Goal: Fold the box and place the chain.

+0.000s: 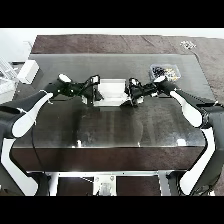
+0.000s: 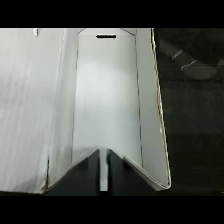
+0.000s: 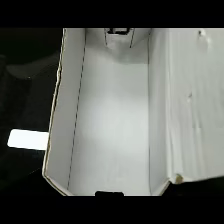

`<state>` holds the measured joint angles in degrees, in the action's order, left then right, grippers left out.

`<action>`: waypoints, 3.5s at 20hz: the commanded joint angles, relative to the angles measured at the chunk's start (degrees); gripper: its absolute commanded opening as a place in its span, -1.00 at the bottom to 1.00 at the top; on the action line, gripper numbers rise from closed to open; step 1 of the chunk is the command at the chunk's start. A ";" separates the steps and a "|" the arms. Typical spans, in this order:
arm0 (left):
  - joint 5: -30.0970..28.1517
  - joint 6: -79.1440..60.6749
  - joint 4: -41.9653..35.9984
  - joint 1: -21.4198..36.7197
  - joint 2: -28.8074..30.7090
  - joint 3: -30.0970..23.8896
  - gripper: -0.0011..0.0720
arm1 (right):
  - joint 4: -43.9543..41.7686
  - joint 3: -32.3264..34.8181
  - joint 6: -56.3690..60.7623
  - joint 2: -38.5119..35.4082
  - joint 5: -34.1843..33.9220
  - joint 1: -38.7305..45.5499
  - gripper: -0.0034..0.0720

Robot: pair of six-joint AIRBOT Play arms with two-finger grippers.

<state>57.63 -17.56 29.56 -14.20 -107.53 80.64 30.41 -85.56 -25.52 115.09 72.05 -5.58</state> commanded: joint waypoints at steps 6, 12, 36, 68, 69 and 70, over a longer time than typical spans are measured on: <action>8.13 -4.31 -8.55 6.45 0.09 0.07 -0.92 | 0.09 0.00 -0.04 0.02 0.24 0.00 0.64; 16.04 -4.76 -14.91 11.93 0.09 0.07 -0.92 | 0.07 0.00 -0.04 0.02 0.24 0.00 0.64; -1.53 78.84 17.86 13.29 17.99 -10.29 -0.93 | 0.07 0.00 -0.04 0.02 0.24 0.00 0.64; -11.96 86.07 3.32 6.27 12.87 -19.93 -0.91 | 0.09 0.00 -0.04 0.02 0.24 0.00 0.64; -12.85 86.05 2.91 5.88 12.87 -19.93 -0.91 | 0.07 0.00 -0.04 0.02 0.24 0.00 0.64; -13.07 85.26 1.42 5.35 12.87 -19.93 -0.91 | 0.09 0.02 -0.04 0.02 0.24 -0.02 0.64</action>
<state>46.02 68.60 33.30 -7.94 -94.59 60.71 30.50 -85.56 -25.58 115.09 72.27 -5.58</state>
